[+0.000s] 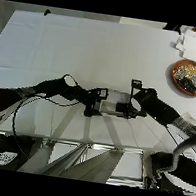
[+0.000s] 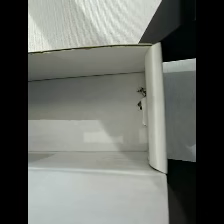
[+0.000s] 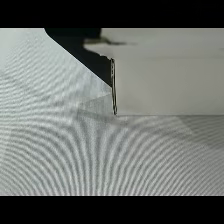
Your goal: Fold the box and place the chain.
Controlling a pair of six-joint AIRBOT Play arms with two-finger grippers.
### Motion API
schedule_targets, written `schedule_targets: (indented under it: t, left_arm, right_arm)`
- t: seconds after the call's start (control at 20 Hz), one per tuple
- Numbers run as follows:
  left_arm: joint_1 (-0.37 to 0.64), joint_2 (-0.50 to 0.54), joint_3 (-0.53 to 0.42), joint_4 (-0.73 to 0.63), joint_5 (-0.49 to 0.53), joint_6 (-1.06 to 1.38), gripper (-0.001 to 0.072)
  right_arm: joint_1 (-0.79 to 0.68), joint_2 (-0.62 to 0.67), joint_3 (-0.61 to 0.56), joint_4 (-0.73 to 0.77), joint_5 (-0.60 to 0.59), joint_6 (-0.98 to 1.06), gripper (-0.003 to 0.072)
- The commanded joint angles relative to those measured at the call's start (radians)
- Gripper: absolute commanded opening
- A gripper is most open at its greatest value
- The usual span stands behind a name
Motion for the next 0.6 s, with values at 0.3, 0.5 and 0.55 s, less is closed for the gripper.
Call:
schedule_targets:
  t: [0.3, 0.5, 0.55]
  left_arm:
    - [0.001, 0.001, 0.0, 0.0, 0.002, 0.0, 0.0391]
    - [0.001, 0.001, 0.0, 0.0, 0.001, 0.0, 0.0391]
    - [0.001, 0.001, 0.0, 0.0, 0.002, 0.0, 0.0391]
  right_arm:
    - [0.0, 0.056, -0.003, -0.028, 0.011, -0.135, 0.0365]
    - [-0.002, 0.165, -0.002, -0.085, 0.018, -0.211, 0.0365]
    - [-0.013, 0.201, 0.002, -0.085, 0.027, -0.246, 0.0366]
